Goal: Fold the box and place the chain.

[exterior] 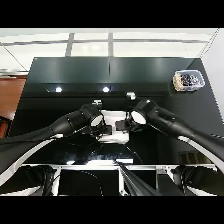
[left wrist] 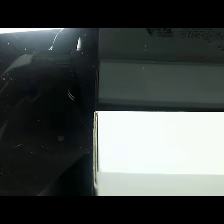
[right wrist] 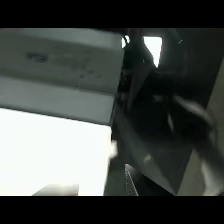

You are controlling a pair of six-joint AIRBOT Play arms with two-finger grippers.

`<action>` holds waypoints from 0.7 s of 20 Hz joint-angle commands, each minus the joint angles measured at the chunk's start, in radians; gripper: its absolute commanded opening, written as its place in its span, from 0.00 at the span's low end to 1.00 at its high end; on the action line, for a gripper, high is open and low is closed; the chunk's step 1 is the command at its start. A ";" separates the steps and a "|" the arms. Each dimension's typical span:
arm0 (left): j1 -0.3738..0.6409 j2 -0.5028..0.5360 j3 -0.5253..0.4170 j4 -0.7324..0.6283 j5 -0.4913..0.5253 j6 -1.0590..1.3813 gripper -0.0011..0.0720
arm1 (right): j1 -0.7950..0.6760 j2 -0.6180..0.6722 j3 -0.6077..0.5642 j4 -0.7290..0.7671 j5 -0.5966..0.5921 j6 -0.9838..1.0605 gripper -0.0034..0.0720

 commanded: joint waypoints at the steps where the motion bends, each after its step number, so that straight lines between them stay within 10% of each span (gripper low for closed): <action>1: 0.001 0.000 0.001 0.000 -0.010 -0.001 0.05 | -0.005 0.163 0.011 -0.113 0.072 -0.082 0.48; 7: 0.001 0.000 0.001 0.000 -0.010 -0.001 0.05 | -0.323 0.309 0.000 -0.589 0.132 -0.215 0.48; 14: 0.001 0.000 0.001 0.000 -0.014 -0.001 0.05 | -1.014 0.110 -0.016 -0.227 -0.275 -0.297 0.48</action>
